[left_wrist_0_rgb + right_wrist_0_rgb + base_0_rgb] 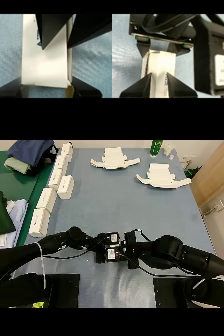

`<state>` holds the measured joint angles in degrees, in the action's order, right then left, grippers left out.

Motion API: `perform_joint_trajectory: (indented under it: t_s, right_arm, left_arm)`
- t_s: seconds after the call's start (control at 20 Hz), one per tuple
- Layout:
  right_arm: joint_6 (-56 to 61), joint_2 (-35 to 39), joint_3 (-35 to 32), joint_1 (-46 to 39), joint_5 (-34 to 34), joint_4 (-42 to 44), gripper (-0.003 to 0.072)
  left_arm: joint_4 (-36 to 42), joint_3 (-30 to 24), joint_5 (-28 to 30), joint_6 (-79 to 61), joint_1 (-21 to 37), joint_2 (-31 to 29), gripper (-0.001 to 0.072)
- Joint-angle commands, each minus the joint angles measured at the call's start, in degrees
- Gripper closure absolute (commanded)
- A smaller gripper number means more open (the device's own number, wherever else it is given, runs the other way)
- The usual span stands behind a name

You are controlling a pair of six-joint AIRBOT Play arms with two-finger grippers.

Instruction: Fold the box.

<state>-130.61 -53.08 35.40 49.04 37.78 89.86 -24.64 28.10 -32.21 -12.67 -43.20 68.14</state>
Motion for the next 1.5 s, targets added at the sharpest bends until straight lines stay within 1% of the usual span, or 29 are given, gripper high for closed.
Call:
perform_joint_trajectory:
  t_s: [0.0, 0.1, 0.15, 0.2, 0.4, 0.55, 0.65, 0.7, 0.8, 0.85, 0.9, 1.05, 1.1, 1.15, 1.3, 1.45]
  right_arm:
    - [-0.6, -0.2, 0.0, 0.0, 0.5, 1.5, 0.0410]
    - [-0.6, 0.0, 0.0, 0.0, 0.4, 1.5, 0.0387]
    - [-0.5, 0.2, 0.1, 0.0, 0.4, 1.5, 0.0296]
    - [-0.5, 0.7, 0.1, 0.0, 0.4, 1.5, 0.0223]
    - [0.5, 3.4, 0.1, 0.0, 0.4, 1.5, 0.0223]
    - [6.8, 5.4, 0.0, 0.0, 1.1, 1.6, 0.0228]
    - [11.9, 6.0, -0.3, -0.1, 1.5, 2.6, 0.0398]
    - [14.5, 6.3, -0.9, -0.4, 0.7, 3.0, 0.0445]
    - [19.5, 7.0, -3.0, -0.5, -2.7, 3.2, 0.0684]
    - [22.1, 7.5, -4.5, -0.5, -5.4, 3.8, 0.0684]
    - [24.3, 8.4, -6.8, -0.5, -9.6, 5.5, 0.0685]
    - [29.6, 13.1, -15.6, -0.4, -26.0, 11.9, 0.0684]
    - [31.9, 14.5, -18.2, -0.3, -30.2, 12.9, 0.0684]
    - [33.9, 15.6, -20.4, -0.3, -32.7, 13.1, 0.0684]
    - [36.1, 16.1, -23.8, -0.4, -33.6, 13.1, 0.0684]
    - [36.8, 16.1, -26.1, -0.4, -36.4, 13.1, 0.0683]
  left_arm:
    - [0.0, 0.0, 0.3, 0.0, 0.0, 0.0, 0.0258]
    - [0.0, 0.0, 0.3, 0.0, 0.0, 0.0, 0.0257]
    - [0.0, 0.0, 0.3, 0.0, 0.0, 0.0, 0.0257]
    - [0.0, 0.0, 0.2, 0.0, 0.0, 0.0, 0.0258]
    - [0.0, 0.0, 0.3, 0.0, 0.0, 0.0, 0.0257]
    - [0.0, 0.0, 0.3, 0.0, 0.0, 0.0, 0.0258]
    - [0.0, 0.0, 0.3, 0.0, 0.0, 0.0, 0.0257]
    - [0.0, 0.0, 0.3, 0.0, 0.0, 0.0, 0.0258]
    - [0.0, 0.0, 0.3, 0.0, 0.0, 0.0, 0.0258]
    - [0.0, 0.0, 0.2, 0.0, 0.0, 0.0, 0.0257]
    - [0.0, 0.0, 0.2, 0.0, 0.0, 0.0, 0.0258]
    - [0.0, 0.0, 0.3, 0.0, 0.0, 0.0, 0.0258]
    - [0.0, 0.0, 0.3, 0.0, 0.0, 0.0, 0.0258]
    - [0.0, 0.0, 0.3, 0.0, 0.0, 0.0, 0.0258]
    - [0.0, 0.0, 0.3, 0.0, 0.0, 0.0, 0.0257]
    - [0.0, 0.0, 0.3, 0.0, 0.0, 0.0, 0.0258]
